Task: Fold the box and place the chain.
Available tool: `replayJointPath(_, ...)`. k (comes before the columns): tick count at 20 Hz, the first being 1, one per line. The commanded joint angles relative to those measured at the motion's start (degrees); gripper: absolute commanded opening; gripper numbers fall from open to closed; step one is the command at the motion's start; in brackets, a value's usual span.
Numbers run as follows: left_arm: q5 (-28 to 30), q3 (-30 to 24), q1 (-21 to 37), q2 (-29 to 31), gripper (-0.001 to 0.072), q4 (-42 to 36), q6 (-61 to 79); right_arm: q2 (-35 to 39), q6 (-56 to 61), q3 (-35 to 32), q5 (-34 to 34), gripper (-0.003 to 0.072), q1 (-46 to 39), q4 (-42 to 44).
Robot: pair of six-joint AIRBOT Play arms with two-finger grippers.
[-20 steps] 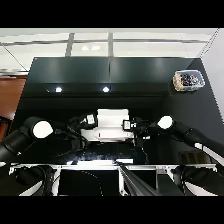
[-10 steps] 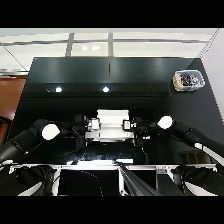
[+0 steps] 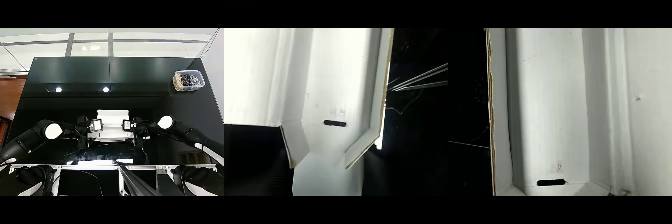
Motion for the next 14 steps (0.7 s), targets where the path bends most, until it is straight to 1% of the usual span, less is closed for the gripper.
replayJointPath(1,0.55,-0.04,-1.16,-0.13,0.0243,-1.73,0.11,-0.02,0.0,-0.02,0.0,0.0207,0.07,0.02)
replayJointPath(2,0.55,-0.04,-1.22,-0.13,0.0157,-2.16,0.07,-0.02,0.0,-0.02,0.0,0.0206,0.07,0.02)
replayJointPath(5,1.57,-0.04,-1.22,-0.13,0.0158,-2.38,-0.07,-0.02,0.0,-0.02,0.0,0.0206,0.07,0.0)
replayJointPath(6,2.19,-0.04,-1.2,-0.17,0.0158,-3.52,-0.15,-0.02,0.0,-0.02,0.0,0.0207,0.07,0.02)
replayJointPath(8,3.52,-0.04,-1.2,-0.87,0.0158,-8.9,-0.13,-0.02,0.0,-0.02,0.0,0.0207,0.07,0.02)
replayJointPath(9,3.67,-0.04,-1.2,-1.6,0.0158,-12.83,-0.13,-0.02,0.0,-0.02,0.0,0.0207,0.07,0.02)
replayJointPath(11,3.61,-0.04,-1.22,-3.41,0.016,-17.57,-0.11,-0.02,0.02,-0.02,0.0,0.0206,0.07,0.02)
replayJointPath(14,3.74,-0.04,-1.2,-5.73,0.016,-18.36,0.0,-0.02,0.0,-0.02,0.0,0.0206,0.07,0.02)
